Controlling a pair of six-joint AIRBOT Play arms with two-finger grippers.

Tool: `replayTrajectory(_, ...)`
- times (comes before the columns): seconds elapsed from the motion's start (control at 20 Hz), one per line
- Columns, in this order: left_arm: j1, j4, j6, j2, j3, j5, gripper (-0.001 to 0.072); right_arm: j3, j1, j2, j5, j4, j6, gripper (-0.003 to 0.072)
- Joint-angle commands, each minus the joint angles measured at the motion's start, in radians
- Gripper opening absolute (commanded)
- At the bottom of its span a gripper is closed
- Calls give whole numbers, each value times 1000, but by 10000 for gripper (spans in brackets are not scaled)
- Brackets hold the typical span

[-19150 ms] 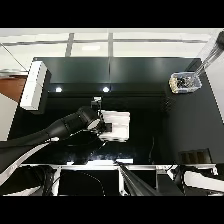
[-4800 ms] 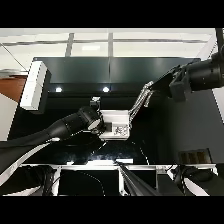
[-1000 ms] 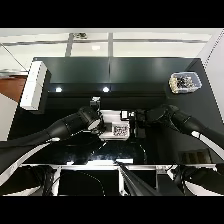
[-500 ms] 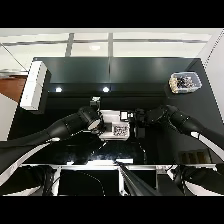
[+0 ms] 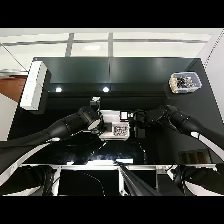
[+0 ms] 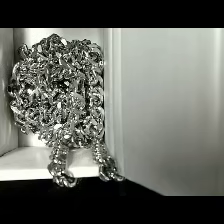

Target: Fold the box and place the chain.

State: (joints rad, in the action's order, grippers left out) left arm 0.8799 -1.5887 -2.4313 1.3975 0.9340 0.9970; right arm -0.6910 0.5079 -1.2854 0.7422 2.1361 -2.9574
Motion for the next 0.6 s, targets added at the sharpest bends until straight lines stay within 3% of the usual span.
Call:
replayTrajectory(0.0, -1, 0, 0, -1, 1, 1, 33, -1, 0, 8, 3, -2, 48, 242)
replayTrajectory(0.25, -1, 0, 0, -1, 1, 2, 32, -1, -2, 73, 6, -91, 154, 242)
replayTrajectory(0.55, -1, 0, 0, -1, 1, -1, 33, 0, 1, 72, 6, -90, 164, 246)
